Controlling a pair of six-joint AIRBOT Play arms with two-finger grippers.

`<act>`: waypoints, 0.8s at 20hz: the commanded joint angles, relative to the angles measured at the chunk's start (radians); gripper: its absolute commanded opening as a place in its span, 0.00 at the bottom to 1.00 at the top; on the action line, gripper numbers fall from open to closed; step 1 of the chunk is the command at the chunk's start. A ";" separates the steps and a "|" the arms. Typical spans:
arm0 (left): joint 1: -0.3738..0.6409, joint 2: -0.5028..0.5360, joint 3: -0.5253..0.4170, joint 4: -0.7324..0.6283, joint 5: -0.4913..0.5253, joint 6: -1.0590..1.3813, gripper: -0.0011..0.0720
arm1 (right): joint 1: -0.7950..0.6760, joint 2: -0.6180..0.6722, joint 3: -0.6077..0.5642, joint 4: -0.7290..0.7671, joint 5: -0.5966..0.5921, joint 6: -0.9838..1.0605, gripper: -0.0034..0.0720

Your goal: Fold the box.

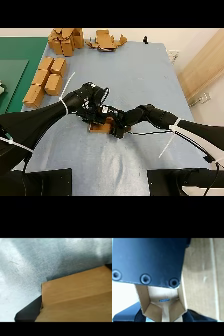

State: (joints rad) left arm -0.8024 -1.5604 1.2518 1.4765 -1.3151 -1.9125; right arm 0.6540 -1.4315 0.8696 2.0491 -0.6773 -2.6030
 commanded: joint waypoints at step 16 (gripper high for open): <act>-0.002 0.046 -0.034 0.095 0.031 -0.187 0.73 | 0.000 -0.001 0.000 0.002 -0.012 0.003 0.06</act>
